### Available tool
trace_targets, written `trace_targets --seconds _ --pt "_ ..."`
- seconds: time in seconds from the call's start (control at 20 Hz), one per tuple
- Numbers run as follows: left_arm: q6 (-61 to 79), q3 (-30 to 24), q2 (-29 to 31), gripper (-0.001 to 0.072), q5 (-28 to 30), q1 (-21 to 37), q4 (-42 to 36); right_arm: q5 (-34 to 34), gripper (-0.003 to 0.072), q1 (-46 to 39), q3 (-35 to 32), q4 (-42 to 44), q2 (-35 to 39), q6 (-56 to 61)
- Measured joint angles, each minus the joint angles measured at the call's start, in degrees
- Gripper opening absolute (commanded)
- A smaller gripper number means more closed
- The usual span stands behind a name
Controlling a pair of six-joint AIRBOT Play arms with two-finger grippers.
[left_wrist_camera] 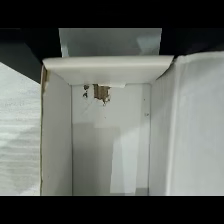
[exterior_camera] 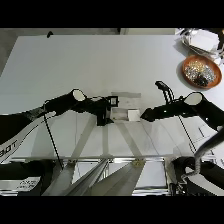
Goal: Fold the box and place the chain.
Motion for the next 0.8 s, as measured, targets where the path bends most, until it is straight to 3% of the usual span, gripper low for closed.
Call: trace_targets --seconds 0.5,0.65,0.8 --pt "-0.2 0.0 0.0 0.0252 0.0 0.0 -0.2 3.1 0.0406 0.1 3.3 -5.4 0.0 4.1" --pt "-0.2 0.0 0.0 0.0252 0.0 0.0 -0.1 2.9 0.0483 0.5 3.5 -5.9 0.0 4.6" --pt "-0.2 0.0 0.0 0.0252 0.0 0.0 -0.1 0.9 0.0482 2.6 3.6 -6.1 0.0 6.4"
